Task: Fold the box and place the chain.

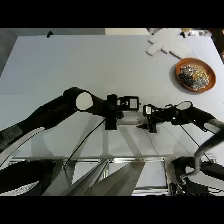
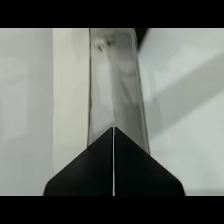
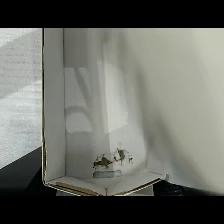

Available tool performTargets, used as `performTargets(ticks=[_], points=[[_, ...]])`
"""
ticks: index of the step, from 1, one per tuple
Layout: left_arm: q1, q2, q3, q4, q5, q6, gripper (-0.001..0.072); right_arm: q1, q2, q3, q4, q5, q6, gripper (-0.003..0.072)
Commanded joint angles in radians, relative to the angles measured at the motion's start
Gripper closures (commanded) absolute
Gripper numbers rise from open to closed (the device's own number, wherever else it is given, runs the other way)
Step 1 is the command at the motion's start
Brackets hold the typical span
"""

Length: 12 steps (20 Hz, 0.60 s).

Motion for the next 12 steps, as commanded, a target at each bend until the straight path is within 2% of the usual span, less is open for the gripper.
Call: performTargets(ticks=[1, 4, 6, 10, 12], points=[[-0.016, -0.057, 0.000, -0.056, 0.217, -0.045, 0.0708, 0.000, 0.000, 0.000, -0.001, 0.002, 0.000, 0.0392], [-0.013, -0.103, 0.000, -0.056, 0.378, -0.176, 0.0708, 0.000, 0.000, 0.000, -0.001, 0.002, 0.000, 0.0392], [-0.013, -0.143, 0.000, -0.056, 0.428, -0.232, 0.0708, 0.000, 0.000, 0.000, -0.001, 0.002, 0.000, 0.0392], [-0.014, -0.244, 0.000, -0.109, 0.390, -0.320, 0.0704, 0.000, 0.000, 0.000, -0.001, 0.002, 0.000, 0.0392], [-0.015, -0.258, 0.001, -0.106, 0.356, -0.317, 0.0704, 0.000, 0.000, 0.000, -0.001, 0.002, 0.000, 0.0392]])
